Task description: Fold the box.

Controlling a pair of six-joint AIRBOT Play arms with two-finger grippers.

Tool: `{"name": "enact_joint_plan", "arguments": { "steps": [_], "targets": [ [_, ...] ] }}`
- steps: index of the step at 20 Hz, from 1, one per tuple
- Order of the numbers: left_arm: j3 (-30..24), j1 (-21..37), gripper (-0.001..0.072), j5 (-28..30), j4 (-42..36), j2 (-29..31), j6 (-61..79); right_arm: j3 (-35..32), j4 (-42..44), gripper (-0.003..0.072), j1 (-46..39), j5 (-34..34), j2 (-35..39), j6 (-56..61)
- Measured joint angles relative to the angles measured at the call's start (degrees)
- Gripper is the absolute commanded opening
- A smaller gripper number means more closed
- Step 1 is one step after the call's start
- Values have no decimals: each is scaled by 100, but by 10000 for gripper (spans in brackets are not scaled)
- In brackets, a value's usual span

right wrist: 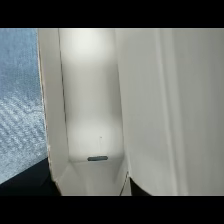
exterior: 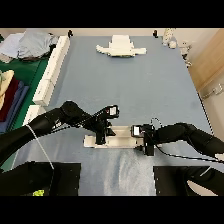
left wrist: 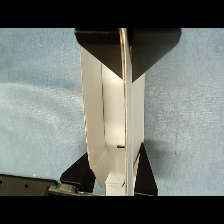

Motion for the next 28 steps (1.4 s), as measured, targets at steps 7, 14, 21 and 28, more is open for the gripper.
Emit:
{"name": "enact_joint_plan", "arguments": {
  "steps": [7, 14, 21, 28],
  "targets": [
    [0, 0, 15, 127, 4, 2, -2, 0, -2, 448, 0, 9, 0, -2],
    [2, 17, 353, 256, 98, 50, -24, 0, 0, 448, 2, 7, -2, -9],
    [13, 214, 352, -122, 1084, 597, -1388, 0, 0, 448, 2, 7, -2, -7],
    [2, 267, 352, -1521, 1617, 1705, -4791, 0, 0, 448, 2, 4, -2, -4]
  ]
}}
